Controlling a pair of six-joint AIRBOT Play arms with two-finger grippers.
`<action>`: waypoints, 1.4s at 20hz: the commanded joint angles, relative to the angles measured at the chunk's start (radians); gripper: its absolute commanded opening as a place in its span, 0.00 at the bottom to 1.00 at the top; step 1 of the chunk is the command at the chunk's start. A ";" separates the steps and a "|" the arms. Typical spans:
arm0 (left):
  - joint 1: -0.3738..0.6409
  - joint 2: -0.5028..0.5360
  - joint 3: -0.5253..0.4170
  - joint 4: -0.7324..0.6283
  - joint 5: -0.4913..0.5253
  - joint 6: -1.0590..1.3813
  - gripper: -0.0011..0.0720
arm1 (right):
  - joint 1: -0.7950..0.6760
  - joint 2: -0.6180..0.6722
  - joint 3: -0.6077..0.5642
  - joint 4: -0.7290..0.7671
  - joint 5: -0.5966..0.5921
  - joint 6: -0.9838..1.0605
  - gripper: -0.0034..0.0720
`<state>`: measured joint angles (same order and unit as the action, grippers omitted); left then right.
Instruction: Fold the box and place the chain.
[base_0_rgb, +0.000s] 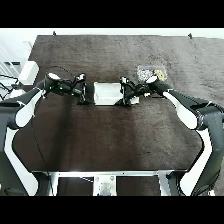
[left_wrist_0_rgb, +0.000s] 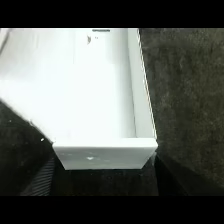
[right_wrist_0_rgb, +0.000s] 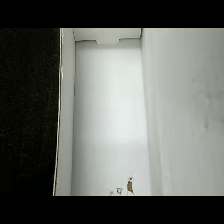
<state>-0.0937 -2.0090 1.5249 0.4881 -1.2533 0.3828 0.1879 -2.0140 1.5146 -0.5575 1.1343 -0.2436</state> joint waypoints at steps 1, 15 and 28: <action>-0.001 -0.005 0.000 -0.004 -0.010 0.011 0.99 | 0.000 0.000 0.000 0.000 0.000 0.000 0.70; -0.049 -0.033 0.002 -0.022 0.038 0.035 0.93 | 0.000 0.000 0.000 0.000 0.000 0.000 0.70; -0.051 -0.044 0.002 -0.047 0.052 0.037 0.92 | 0.000 0.000 0.000 0.000 0.000 0.000 0.70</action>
<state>-0.1432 -2.0502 1.5261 0.4435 -1.2098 0.4191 0.1879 -2.0140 1.5146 -0.5575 1.1339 -0.2432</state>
